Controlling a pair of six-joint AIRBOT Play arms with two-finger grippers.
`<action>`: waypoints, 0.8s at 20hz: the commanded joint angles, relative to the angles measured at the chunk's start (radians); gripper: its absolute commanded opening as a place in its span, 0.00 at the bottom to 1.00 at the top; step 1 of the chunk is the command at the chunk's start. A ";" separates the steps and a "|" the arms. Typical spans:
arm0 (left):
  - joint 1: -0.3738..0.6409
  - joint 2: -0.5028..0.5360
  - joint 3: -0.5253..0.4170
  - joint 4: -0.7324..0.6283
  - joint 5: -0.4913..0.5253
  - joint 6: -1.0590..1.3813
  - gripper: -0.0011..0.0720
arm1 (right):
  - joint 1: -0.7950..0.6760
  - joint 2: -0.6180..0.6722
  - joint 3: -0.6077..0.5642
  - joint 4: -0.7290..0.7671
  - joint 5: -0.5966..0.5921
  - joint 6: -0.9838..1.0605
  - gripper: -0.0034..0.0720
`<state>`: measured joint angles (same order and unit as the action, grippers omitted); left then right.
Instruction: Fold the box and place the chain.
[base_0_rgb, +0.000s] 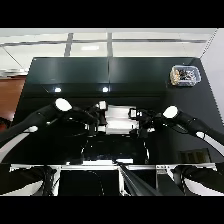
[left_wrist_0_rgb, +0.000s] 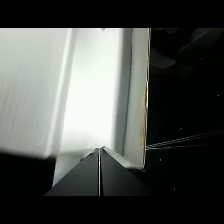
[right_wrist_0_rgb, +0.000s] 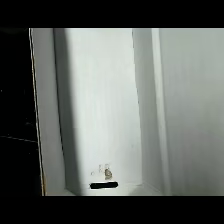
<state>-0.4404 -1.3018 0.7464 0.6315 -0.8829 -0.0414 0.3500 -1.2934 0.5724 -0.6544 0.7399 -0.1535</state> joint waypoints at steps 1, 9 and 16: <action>0.117 0.110 0.022 0.227 -0.173 -0.357 0.05 | 0.001 0.000 0.000 0.000 0.000 0.000 0.06; 0.568 0.045 -0.132 0.008 -0.302 -1.046 0.05 | 0.001 0.000 0.000 0.000 0.000 0.000 0.06; 0.355 -0.132 -0.127 -0.075 -0.182 -1.029 0.05 | 0.001 0.000 0.000 0.000 0.000 0.000 0.06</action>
